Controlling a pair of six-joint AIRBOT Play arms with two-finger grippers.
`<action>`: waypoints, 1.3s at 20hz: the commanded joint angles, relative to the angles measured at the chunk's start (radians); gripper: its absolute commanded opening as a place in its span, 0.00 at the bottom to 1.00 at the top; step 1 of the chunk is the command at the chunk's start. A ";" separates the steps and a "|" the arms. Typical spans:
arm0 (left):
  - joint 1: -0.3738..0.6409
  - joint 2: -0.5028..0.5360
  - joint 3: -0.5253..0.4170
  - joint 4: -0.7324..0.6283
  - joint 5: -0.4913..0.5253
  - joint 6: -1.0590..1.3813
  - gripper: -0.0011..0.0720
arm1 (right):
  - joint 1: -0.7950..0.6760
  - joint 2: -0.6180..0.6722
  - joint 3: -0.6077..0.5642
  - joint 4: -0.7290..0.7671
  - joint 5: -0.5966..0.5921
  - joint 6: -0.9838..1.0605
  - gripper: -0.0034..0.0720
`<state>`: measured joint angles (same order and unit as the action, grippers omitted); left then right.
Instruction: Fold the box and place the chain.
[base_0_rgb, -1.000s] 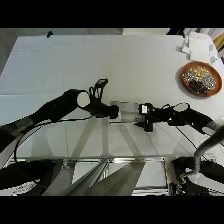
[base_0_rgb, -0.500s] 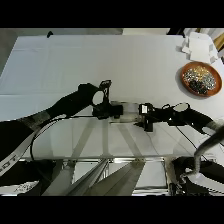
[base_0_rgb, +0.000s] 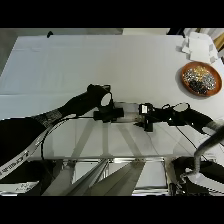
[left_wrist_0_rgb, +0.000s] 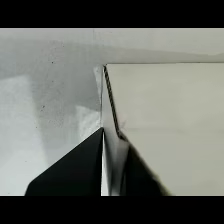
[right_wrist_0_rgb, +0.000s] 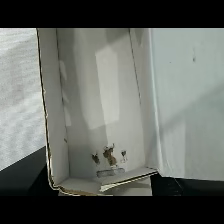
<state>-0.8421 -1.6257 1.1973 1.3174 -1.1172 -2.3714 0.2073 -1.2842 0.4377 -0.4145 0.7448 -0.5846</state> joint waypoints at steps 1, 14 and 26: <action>-0.007 -0.009 0.002 -0.004 0.017 -0.063 0.18 | 0.000 0.000 0.000 0.000 0.000 0.000 0.58; 0.009 -0.011 0.090 0.050 0.001 -0.053 0.33 | 0.000 0.000 0.000 0.000 0.000 0.000 0.58; 0.027 -0.115 0.229 0.080 -0.213 0.047 0.33 | 0.000 0.000 0.000 0.000 0.000 0.000 0.58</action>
<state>-0.8219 -1.7176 1.3731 1.3750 -1.2781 -2.3432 0.2073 -1.2846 0.4377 -0.4149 0.7456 -0.5854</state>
